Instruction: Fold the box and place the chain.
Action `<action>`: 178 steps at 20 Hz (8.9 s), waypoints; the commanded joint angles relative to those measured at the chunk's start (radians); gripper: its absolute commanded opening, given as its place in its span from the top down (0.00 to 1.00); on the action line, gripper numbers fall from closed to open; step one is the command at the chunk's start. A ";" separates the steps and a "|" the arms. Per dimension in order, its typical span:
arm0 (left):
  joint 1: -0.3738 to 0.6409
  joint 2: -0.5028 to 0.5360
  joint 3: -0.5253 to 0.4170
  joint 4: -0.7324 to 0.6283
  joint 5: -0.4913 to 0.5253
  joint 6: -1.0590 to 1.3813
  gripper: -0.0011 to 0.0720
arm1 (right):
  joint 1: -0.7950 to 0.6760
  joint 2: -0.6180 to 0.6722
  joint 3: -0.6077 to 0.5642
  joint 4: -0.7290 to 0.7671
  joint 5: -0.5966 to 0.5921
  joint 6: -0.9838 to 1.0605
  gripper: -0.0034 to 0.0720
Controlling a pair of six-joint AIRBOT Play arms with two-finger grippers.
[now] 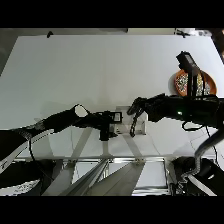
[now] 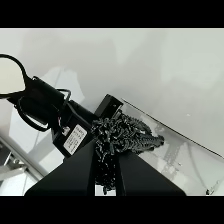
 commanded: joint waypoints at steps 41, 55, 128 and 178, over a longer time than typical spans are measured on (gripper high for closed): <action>-0.001 0.000 0.000 0.000 0.000 0.000 0.78 | -0.003 -0.294 -0.220 0.015 0.044 -0.183 0.71; -0.001 0.000 0.000 0.000 0.000 0.000 0.78 | -0.004 -0.274 0.146 -0.072 0.378 -0.175 0.95; -0.001 0.000 0.000 0.000 -0.003 0.000 0.78 | 0.163 -0.452 -0.025 -0.131 0.167 -0.814 0.15; -0.001 0.000 0.000 0.000 -0.003 0.000 0.78 | 0.237 -0.404 -0.127 -0.172 -0.005 -0.760 0.37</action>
